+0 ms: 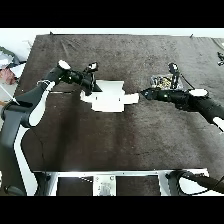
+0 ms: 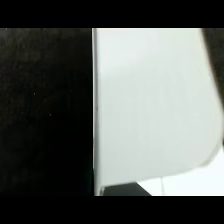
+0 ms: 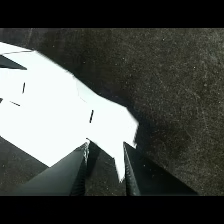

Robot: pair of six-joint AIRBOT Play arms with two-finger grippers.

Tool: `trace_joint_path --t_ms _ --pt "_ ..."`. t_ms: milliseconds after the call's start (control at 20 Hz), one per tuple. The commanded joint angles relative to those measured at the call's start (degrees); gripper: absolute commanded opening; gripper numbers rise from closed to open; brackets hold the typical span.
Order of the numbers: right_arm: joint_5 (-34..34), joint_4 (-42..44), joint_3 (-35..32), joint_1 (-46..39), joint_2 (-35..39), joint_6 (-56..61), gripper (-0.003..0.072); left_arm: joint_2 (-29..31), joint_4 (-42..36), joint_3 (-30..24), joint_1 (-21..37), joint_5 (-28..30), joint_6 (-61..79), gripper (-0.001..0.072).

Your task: Fold the box and place the chain.

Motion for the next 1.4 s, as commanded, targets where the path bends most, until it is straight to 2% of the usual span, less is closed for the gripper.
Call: trace_joint_path --t_ms 0,250,700,1350 --pt "-0.09 -0.07 -0.02 -0.02 0.04 -0.15 0.0278 0.13 0.83 -1.36 -0.11 3.67 -0.35 0.0008" --pt "-0.07 -0.5 -0.02 -0.02 0.04 -0.37 0.0278 0.13 -5.55 -6.14 0.9 6.21 5.31 0.0007" --pt "-0.09 -2.36 -0.02 -0.02 0.04 -0.37 0.0279 1.7 -2.38 -6.19 0.9 7.58 2.36 0.0008" --pt "0.39 -2.38 -0.02 -0.02 0.04 -0.35 0.0279 1.29 2.71 -6.19 -0.96 5.25 4.63 0.0011"
